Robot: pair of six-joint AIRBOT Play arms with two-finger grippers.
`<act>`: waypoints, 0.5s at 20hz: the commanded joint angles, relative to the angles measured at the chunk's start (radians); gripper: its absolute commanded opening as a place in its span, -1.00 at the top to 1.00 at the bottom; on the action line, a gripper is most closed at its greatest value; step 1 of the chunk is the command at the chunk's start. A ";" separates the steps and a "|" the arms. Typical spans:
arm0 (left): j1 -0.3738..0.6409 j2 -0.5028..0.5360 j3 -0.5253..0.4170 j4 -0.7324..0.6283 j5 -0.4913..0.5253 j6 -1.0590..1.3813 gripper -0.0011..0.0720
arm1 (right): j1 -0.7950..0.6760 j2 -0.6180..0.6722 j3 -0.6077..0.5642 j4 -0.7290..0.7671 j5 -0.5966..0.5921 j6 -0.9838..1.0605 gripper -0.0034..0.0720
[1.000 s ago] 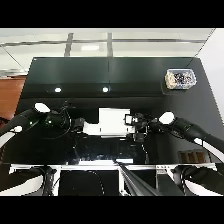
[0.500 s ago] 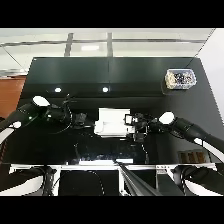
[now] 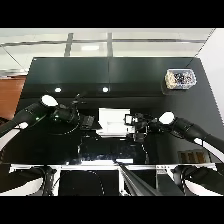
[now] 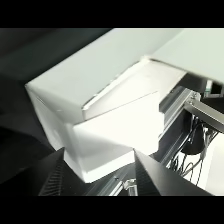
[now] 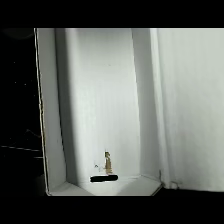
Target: Fold the box and place the chain.
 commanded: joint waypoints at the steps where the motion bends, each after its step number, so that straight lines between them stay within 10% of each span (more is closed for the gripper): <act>1: -0.015 0.000 0.002 -0.013 0.014 -0.079 -0.36 | 0.000 0.000 0.000 0.000 0.000 0.000 0.55; 10: -0.103 0.000 0.072 0.138 0.089 -0.357 -0.36 | 0.000 0.000 0.000 0.000 0.000 0.000 0.55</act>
